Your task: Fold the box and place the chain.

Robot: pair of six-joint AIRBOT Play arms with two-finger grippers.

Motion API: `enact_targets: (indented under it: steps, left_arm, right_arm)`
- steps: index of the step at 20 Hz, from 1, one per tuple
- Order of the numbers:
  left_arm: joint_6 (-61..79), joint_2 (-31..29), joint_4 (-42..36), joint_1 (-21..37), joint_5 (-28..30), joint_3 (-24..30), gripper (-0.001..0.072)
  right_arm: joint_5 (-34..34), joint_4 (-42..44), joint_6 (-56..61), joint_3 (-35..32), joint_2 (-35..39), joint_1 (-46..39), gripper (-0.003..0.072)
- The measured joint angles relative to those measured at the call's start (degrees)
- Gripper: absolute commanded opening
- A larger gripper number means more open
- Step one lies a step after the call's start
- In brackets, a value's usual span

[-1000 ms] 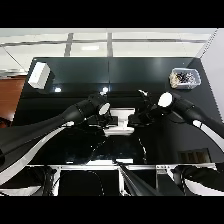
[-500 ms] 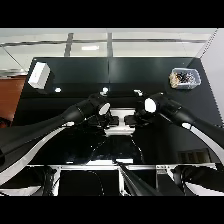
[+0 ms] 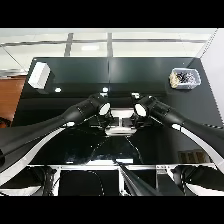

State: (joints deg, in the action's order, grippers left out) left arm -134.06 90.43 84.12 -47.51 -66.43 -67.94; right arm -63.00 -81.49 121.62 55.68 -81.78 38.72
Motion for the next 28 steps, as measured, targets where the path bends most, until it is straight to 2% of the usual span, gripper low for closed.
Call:
enact_targets:
  steps: [3, 4, 5, 6, 7, 10, 11, 12, 13, 18, 21, 24, 26, 28]
  left_arm:
    - [0.2, 0.0, 0.2, 0.0, 0.0, 0.0, 0.0024]
    - [0.2, 0.0, 0.3, 0.0, 0.0, 0.0, 0.0024]
    - [0.5, 0.0, 0.5, 0.0, 0.1, 0.0, 0.0024]
    - [0.6, 0.0, 0.7, 0.0, -0.2, 0.0, 0.0024]
    - [0.6, 0.0, 0.6, 0.0, -0.2, 0.0, 0.0024]
    - [0.2, 0.0, 0.4, 0.0, -0.2, 0.0, 0.0024]
    - [0.2, 0.0, 0.4, 0.0, -0.2, 0.0, 0.0024]
    - [0.2, 0.0, 0.5, 0.0, -0.2, 0.0, 0.0024]
    - [0.5, 0.0, 0.7, 0.0, -0.2, 0.0, 0.0024]
    - [0.4, 0.0, 0.6, 0.1, -0.2, 0.0, 0.0024]
    - [0.4, 0.0, 0.5, 0.1, -0.1, 0.0, 0.0024]
    - [0.4, 0.0, 0.5, 0.1, 0.0, 0.0, 0.0024]
    - [0.3, 0.0, 0.5, 0.1, 0.0, 0.0, 0.0024]
    - [0.3, 0.0, 0.5, 0.1, 0.0, 0.0, 0.0024]
  right_arm:
    - [0.0, -0.3, 0.6, 0.0, -0.1, 0.3, 0.0019]
    - [0.0, -0.4, 0.8, 0.1, -0.1, 0.3, 0.0122]
    - [-0.3, -0.5, 0.5, 0.1, -0.1, 0.3, 0.0167]
    - [-0.3, -0.6, 0.5, 0.1, -0.2, 0.4, 0.0164]
    - [-0.2, -0.5, 0.6, 0.1, -0.2, 0.4, 0.0015]
    - [0.3, 0.0, 1.3, 0.2, -0.2, 0.4, 0.0015]
    - [0.4, 0.1, 1.3, 0.2, -0.2, 0.4, 0.0036]
    - [0.4, 0.1, 1.2, 0.2, -0.2, 0.4, 0.0196]
    - [0.2, 0.1, 1.0, 0.3, -0.2, 0.4, 0.0257]
    - [-1.5, 0.3, -0.1, 1.9, 2.0, 0.4, 0.0258]
    - [-4.3, 0.5, -0.9, 2.8, 7.9, 0.5, 0.0258]
    - [-6.4, -5.4, -1.2, 3.2, 15.2, -0.9, 0.0258]
    - [-7.4, -14.2, -1.2, 3.2, 18.5, -3.5, 0.0258]
    - [-4.5, -24.4, -1.2, 2.0, 20.1, -7.6, 0.0275]
